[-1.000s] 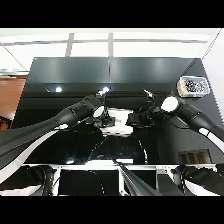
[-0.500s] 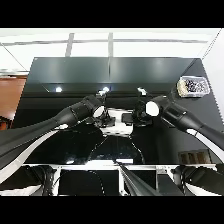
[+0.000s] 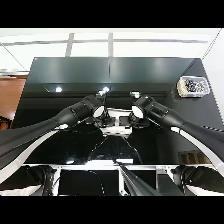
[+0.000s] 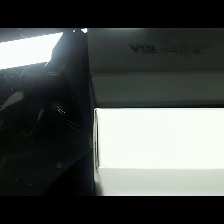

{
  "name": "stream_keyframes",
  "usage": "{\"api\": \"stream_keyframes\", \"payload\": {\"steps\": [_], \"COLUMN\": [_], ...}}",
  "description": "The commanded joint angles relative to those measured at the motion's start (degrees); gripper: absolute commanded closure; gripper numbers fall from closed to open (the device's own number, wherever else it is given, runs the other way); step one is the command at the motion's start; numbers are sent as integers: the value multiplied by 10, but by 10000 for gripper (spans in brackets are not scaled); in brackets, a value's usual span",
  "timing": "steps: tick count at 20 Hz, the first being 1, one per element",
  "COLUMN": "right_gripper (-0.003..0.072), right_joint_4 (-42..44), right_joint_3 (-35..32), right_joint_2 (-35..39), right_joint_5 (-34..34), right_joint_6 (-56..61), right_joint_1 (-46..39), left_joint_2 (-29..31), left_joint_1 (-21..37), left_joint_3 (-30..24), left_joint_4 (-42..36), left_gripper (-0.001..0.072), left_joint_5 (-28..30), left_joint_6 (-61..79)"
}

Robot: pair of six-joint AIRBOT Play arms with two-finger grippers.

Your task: Fold the box and place the chain.

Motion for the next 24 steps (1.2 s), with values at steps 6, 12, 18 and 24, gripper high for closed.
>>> {"api": "stream_keyframes", "payload": {"steps": [6,12,18,24], "right_gripper": [573,668,674,302], "right_joint_4": [-2,8,6,7], "right_joint_3": [4,4,4,8], "right_joint_2": [-11,-13,-13,22], "right_joint_5": [13,0,4,26], "right_joint_6": [49,49,48,4], "right_joint_1": [3,3,3,-15], "left_joint_2": [0,0,0,0], "left_joint_1": [0,0,0,0], "left_joint_3": [0,0,0,0], "left_joint_4": [0,0,0,0], "left_gripper": [683,683,683,683], "left_joint_5": [0,0,0,-1], "left_joint_6": [0,0,0,0]}}
